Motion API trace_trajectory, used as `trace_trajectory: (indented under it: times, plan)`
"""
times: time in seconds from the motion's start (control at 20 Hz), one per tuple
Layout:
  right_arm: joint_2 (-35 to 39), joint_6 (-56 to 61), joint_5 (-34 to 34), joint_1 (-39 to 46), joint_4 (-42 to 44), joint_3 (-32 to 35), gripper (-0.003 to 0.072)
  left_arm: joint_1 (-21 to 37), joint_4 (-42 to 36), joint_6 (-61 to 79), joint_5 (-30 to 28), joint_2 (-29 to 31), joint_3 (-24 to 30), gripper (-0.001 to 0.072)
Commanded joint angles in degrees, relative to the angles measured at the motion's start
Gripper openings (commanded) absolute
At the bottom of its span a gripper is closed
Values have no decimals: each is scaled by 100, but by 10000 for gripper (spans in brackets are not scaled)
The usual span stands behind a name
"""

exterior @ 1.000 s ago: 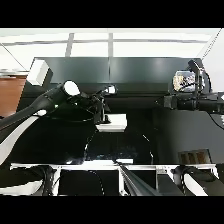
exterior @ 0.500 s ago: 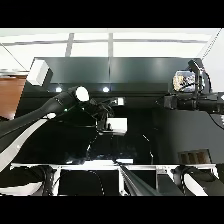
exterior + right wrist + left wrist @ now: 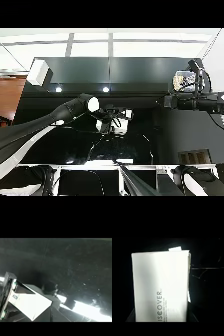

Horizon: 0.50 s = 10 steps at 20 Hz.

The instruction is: Fold the box and place the chain.

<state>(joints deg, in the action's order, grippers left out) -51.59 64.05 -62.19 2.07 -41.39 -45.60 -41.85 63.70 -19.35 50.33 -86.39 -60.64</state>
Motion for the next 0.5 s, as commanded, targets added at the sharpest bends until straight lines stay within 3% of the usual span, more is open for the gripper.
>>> trace_trajectory:
  times: [0.0, 0.2, 0.45]
  plan:
    - [2, 2, 42, 4, -94, -7, 19, 118, 439, -863, -50, 186, 0, 293]
    - [2, 2, 63, 4, -90, -7, 20, 1414, 1283, -2256, 402, 769, 0, 292]
    - [2, 2, 162, 4, -85, -7, 20, 4297, 1705, -3768, 927, 973, 2, 293]
